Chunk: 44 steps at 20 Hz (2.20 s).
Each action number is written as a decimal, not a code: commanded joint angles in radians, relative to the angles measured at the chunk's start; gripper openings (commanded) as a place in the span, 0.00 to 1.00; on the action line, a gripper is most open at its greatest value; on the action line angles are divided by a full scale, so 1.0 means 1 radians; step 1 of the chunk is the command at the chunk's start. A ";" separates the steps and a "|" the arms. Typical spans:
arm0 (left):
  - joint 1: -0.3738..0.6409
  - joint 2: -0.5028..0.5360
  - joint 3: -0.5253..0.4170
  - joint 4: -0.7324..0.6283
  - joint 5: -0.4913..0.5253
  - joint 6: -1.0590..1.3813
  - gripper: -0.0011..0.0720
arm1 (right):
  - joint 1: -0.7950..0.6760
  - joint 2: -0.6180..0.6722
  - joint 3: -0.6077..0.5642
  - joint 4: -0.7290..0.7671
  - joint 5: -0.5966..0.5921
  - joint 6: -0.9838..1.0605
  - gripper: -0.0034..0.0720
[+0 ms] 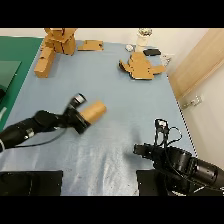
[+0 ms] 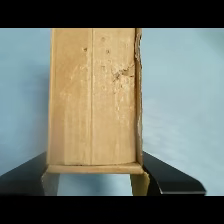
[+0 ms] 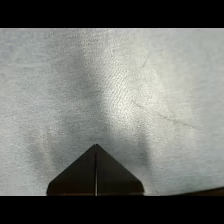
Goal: Fold the box.
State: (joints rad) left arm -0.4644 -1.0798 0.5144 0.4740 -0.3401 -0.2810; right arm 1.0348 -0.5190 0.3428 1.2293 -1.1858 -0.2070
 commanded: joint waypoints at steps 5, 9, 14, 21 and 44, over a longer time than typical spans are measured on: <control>0.513 -0.001 0.037 0.132 0.110 -0.043 0.75 | 0.000 0.001 0.001 -0.032 0.014 0.000 0.05; 0.630 -0.126 0.162 0.163 0.114 -0.050 0.75 | -0.001 0.001 0.001 -0.063 0.063 0.021 0.05; 0.680 -0.344 0.354 0.211 0.131 -0.051 0.75 | 0.000 0.001 0.001 -0.085 0.084 0.062 0.05; 0.722 -0.489 0.456 0.211 0.134 -0.053 0.75 | 0.000 0.001 0.001 -0.103 0.089 0.079 0.05; 0.718 -0.599 0.621 0.248 0.024 -0.113 1.00 | 0.000 0.001 0.010 -0.135 0.117 0.079 0.05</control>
State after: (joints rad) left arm 0.2512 -1.6783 1.1343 0.7158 -0.3084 -0.3939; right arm 1.0348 -0.5190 0.3477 1.0958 -1.0691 -0.1276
